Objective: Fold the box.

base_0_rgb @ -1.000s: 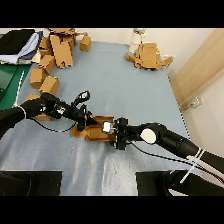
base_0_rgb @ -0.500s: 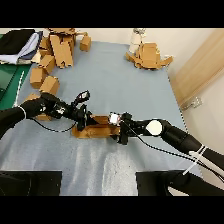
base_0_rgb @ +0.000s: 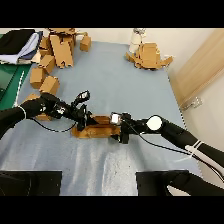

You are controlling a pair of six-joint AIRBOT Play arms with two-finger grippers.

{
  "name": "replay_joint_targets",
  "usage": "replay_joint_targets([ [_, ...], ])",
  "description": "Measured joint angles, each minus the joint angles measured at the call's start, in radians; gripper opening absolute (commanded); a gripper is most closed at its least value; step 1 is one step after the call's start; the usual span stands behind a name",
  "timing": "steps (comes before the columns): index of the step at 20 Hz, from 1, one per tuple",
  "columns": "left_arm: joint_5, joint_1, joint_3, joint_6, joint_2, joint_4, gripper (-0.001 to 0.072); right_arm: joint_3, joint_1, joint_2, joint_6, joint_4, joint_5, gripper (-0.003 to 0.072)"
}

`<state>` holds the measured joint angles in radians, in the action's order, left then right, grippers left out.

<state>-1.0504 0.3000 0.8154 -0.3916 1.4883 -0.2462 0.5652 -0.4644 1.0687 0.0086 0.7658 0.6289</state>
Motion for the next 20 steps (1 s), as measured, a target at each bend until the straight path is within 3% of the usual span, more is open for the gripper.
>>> replay_joint_targets([
  [5, 0.001, 0.000, 0.000, 0.000, 0.000, 0.001, 0.0013, 0.015, 0.122, 0.064, -0.256, -0.196, 0.143, 0.0709],
  [10, 0.000, 0.000, 0.000, 0.000, 0.000, 0.000, 0.0013, 0.018, 0.150, 0.129, -0.389, -0.290, 0.219, 0.0710],
  [20, -0.001, 0.000, 0.000, 0.000, 0.000, 0.000, 0.0013, 0.019, 0.157, 0.147, -0.433, -0.303, 0.243, 0.0709],
])
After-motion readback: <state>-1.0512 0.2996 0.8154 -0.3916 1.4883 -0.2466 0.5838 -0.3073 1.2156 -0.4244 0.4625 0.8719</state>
